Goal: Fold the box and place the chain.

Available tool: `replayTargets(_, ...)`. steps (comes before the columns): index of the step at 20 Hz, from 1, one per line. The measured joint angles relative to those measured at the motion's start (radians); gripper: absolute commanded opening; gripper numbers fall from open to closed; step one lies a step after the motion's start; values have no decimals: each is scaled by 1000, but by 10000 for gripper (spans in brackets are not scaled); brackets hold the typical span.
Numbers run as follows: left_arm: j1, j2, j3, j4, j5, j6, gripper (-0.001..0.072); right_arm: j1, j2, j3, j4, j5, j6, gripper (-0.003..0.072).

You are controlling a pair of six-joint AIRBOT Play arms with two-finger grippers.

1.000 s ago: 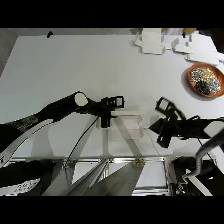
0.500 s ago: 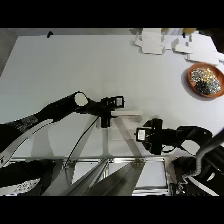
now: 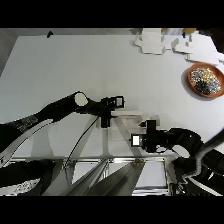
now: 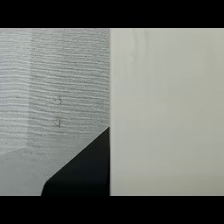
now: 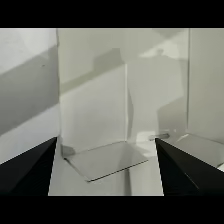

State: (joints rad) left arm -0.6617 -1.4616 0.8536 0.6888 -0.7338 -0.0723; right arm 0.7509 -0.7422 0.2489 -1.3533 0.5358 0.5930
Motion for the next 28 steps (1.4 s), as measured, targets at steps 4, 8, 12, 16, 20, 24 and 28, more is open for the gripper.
replayTargets(4, 0, 0, 0, 0, 0, 0, 7, -69, -12, 48, 18, 8, 0, 677)
replayTargets(8, 0, 0, 0, 0, 0, -2, 7, -132, -15, 85, 45, 22, -38, 678)
replayTargets(12, 0, 0, 0, 0, 0, -2, 7, -191, -16, 98, 143, 45, -148, 678)
replayTargets(16, 0, 0, 0, 0, 0, -1, 7, -273, -24, 102, 283, 72, -285, 679)
replayTargets(20, 0, 0, 0, 0, -1, 0, 7, -367, -72, 104, 448, 119, -456, 680)
replayTargets(24, 0, 0, 0, 0, -1, 0, 7, -459, -143, 104, 590, 173, -628, 680)
replayTargets(28, 0, 0, 0, 0, -1, 0, 7, -521, -215, 105, 702, 207, -784, 679)
